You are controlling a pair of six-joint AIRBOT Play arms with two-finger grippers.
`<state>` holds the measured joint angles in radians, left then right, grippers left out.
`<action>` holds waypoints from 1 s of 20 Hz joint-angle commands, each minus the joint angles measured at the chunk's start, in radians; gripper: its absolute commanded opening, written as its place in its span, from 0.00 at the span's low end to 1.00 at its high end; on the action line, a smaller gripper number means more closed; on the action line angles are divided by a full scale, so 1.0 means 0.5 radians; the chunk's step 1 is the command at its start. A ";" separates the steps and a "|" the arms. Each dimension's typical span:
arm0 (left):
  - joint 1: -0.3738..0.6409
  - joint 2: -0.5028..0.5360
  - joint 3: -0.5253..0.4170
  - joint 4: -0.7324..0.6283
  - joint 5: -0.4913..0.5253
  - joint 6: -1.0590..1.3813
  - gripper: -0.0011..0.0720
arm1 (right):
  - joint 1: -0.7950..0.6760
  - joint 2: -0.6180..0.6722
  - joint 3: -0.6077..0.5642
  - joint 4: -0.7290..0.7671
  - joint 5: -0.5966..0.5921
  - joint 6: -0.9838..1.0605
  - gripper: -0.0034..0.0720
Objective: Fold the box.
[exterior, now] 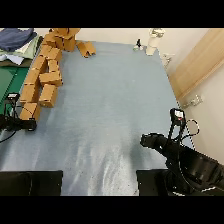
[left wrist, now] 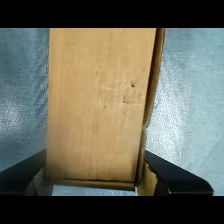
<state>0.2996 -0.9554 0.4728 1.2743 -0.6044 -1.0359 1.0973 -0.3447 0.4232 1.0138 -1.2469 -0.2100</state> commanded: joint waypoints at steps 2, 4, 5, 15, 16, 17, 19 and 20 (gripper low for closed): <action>0.002 -0.021 0.048 0.013 -0.089 0.002 0.96 | 0.002 0.002 0.002 0.008 0.001 0.001 0.05; 0.002 -0.018 0.146 0.060 -0.290 -0.007 0.96 | 0.002 0.002 0.002 0.025 0.001 0.001 0.05; 0.002 -0.018 0.219 0.109 -0.430 -0.011 0.96 | 0.002 0.002 0.002 0.037 0.001 0.000 0.05; -0.066 -0.018 0.898 0.298 -1.721 -0.394 0.96 | 0.000 -0.050 0.003 0.246 0.017 -0.196 0.05; -0.109 -0.018 0.935 0.213 -1.762 -0.423 0.96 | -0.007 -0.085 0.005 0.257 0.026 -0.198 0.05; -0.160 -0.018 0.961 0.125 -1.767 -0.456 0.84 | -0.027 -0.137 0.022 0.282 0.043 -0.246 0.05; -0.316 -0.018 0.994 -0.131 -1.727 -0.459 0.03 | -0.127 -0.298 0.116 0.376 0.115 -0.447 0.05; -0.426 -0.018 0.997 -0.254 -1.633 -0.460 0.03 | -0.214 -0.413 0.198 0.423 0.147 -0.589 0.05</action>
<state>0.1776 -0.9638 0.9398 1.3087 -1.4246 -1.2404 1.0512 -0.4545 0.4656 1.1622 -1.2144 -0.3676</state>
